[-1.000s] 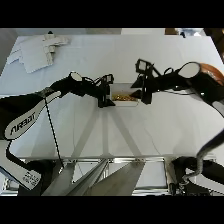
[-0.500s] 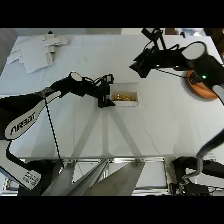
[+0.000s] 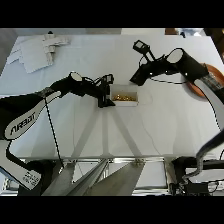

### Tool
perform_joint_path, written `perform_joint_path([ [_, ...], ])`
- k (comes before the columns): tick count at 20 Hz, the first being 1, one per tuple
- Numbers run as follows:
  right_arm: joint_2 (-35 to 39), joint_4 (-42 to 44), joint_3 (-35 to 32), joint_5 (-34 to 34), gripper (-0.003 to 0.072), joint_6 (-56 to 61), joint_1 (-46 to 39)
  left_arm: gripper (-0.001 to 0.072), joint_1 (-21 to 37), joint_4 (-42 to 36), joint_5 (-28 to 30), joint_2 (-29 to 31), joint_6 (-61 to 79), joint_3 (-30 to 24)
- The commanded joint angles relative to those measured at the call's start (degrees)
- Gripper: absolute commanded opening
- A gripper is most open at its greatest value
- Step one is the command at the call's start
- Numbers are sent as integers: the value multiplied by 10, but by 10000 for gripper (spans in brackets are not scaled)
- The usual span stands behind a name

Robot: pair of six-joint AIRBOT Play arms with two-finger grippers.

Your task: Fold the box and place the chain.

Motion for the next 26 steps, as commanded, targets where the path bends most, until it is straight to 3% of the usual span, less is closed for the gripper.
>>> perform_joint_path([
  [1,-4,18,1,54,357,-10,0,337,0,0,0,0,0,0],
  [4,1,62,1,95,353,-43,0,337,0,0,0,0,0,0],
  [12,4,73,1,147,354,-118,0,337,0,0,0,0,0,0],
  [19,9,31,1,131,353,-132,6,337,0,0,0,0,0,0],
  [21,9,-7,0,131,295,-132,16,337,0,0,0,0,0,0],
  [26,9,-30,0,105,296,-132,34,337,0,0,0,0,0,0],
])
